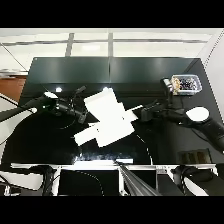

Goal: Fold the box and place the chain.

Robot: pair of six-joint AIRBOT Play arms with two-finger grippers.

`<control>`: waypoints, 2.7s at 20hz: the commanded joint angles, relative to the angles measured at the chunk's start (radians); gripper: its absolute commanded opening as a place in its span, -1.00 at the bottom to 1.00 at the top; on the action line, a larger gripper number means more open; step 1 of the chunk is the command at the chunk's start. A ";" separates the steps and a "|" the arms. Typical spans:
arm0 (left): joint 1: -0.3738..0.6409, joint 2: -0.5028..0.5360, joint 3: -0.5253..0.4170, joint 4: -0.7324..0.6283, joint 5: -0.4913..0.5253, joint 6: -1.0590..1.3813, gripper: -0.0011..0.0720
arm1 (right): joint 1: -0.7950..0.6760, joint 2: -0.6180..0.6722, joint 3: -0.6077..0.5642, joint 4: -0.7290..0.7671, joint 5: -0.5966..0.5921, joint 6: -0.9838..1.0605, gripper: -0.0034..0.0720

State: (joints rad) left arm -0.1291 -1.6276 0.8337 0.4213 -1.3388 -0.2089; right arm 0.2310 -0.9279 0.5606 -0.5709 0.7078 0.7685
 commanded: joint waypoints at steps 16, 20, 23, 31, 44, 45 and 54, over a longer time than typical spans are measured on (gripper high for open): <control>-0.369 0.333 -0.156 0.285 0.579 0.232 -0.90 | -0.117 0.091 0.066 -0.500 0.185 -0.080 0.95; -0.369 0.304 -0.156 0.286 0.590 0.228 -0.90 | -0.093 0.091 0.050 -0.500 0.194 -0.078 0.95; -0.369 0.294 -0.157 0.317 0.603 0.229 -0.90 | -0.093 0.091 0.050 -0.468 0.210 -0.067 0.95; -0.369 0.280 -0.156 0.357 0.652 0.229 -0.90 | -0.045 0.091 0.040 -0.425 0.256 -0.076 0.95; -0.369 0.280 -0.156 0.383 0.647 0.228 -0.90 | 0.254 0.072 -0.127 -0.426 0.117 -0.418 0.97; -0.369 0.280 -0.156 0.382 0.647 0.228 -0.90 | 0.264 0.058 -0.127 -0.423 0.129 -0.459 0.97; -0.369 0.280 -0.156 0.382 0.638 0.228 -0.90 | 0.301 -0.079 -0.126 -0.248 0.122 -0.662 0.97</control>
State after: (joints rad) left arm -0.4984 -1.3468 0.6781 0.8032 -0.6941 0.0193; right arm 0.5098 -0.9741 0.4351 -0.8654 0.8410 0.1669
